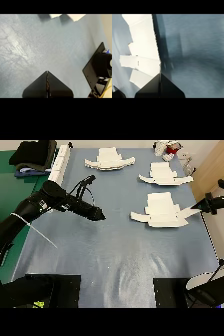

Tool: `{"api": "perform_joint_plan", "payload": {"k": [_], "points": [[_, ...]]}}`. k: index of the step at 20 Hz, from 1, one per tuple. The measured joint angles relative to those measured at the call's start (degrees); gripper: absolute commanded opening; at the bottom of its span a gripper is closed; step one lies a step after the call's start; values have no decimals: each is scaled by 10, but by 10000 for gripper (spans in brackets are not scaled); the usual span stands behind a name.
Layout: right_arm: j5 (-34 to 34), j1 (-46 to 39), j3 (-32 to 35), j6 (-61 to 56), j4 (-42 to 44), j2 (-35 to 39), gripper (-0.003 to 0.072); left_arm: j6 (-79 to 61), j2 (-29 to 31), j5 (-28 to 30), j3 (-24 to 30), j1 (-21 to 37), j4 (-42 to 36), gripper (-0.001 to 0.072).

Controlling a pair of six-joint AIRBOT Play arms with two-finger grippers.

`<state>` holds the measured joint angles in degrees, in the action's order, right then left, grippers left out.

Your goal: Fold the box.

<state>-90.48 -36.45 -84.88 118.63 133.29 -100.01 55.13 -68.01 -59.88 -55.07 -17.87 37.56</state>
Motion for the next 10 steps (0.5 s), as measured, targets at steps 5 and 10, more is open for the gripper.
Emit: {"api": "perform_joint_plan", "payload": {"k": [5, 10], "points": [[44, 110, 113, -52, 12, 104, -1, 0, 15, -19, 0, 3, 0, 11], [141, 201, 340, -111, 2, 287, 1, 12, 77, -76, 40, 27, 11, 11]]}}
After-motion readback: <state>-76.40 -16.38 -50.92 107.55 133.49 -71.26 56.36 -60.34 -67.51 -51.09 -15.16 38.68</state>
